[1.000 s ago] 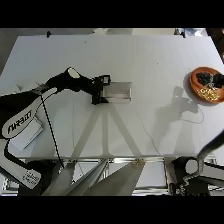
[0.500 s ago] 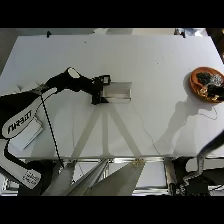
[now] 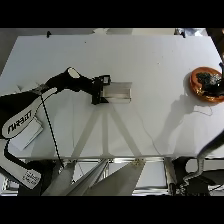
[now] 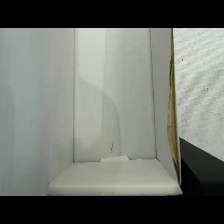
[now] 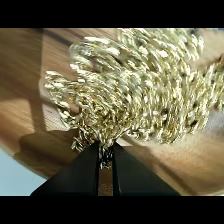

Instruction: Fold the box and place the chain.

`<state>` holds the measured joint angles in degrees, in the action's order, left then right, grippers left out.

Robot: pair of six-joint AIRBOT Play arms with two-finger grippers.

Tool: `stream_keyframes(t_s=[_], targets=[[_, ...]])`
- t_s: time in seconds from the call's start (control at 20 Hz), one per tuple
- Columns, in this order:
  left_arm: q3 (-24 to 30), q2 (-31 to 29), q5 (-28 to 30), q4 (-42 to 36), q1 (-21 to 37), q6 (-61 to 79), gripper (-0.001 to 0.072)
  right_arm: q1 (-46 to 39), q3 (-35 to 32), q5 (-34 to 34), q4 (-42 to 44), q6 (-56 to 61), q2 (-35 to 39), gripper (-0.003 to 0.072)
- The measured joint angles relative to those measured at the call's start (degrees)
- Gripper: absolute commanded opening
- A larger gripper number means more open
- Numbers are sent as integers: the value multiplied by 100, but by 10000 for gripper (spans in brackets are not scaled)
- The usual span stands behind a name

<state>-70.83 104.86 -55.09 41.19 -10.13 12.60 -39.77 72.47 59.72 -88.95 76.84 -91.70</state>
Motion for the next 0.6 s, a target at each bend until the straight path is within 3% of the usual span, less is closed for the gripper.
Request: stream_keyframes(t_s=[0.3,0.6], targets=[[0,0,2,0,0,0,516,881,0,636,-24,-39,1032,7],[0,-2,0,0,0,0,516,2396,-2,1401,9,76,1687,7]])
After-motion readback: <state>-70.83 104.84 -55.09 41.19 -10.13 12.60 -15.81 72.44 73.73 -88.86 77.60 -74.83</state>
